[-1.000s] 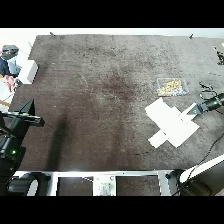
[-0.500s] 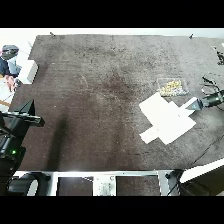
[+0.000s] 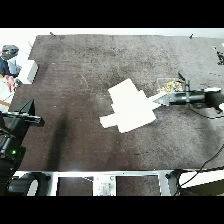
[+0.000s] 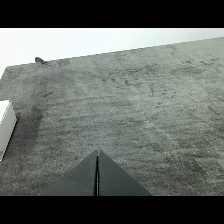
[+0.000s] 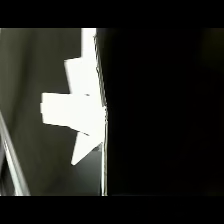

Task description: Fold the box and place the chain.

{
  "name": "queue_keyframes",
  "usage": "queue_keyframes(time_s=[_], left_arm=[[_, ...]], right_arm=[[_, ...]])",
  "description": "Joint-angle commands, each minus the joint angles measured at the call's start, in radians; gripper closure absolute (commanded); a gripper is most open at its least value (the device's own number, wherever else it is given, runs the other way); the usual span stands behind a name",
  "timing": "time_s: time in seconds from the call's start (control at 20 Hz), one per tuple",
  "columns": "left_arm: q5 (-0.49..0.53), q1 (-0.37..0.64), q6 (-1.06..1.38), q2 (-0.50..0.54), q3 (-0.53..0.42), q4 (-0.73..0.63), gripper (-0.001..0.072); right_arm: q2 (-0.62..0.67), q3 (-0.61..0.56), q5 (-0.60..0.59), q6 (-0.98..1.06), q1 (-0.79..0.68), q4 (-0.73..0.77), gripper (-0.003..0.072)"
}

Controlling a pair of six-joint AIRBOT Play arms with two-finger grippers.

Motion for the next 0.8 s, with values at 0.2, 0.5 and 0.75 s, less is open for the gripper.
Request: queue_keyframes(time_s=[0.2,0.5,0.75], left_arm=[[0.001,0.000,0.000,0.001,0.000,0.000,0.0697],[0.001,0.000,0.000,0.001,0.001,0.000,0.0697],[-0.058,0.000,0.004,0.001,0.001,0.000,0.0695]], right_arm=[[0.063,-0.113,-0.609,0.112,0.385,0.264,0.0678],[0.211,-0.240,-0.874,0.200,0.549,0.246,0.0678],[0.221,-0.264,-1.087,0.207,0.695,0.248,0.0678]])
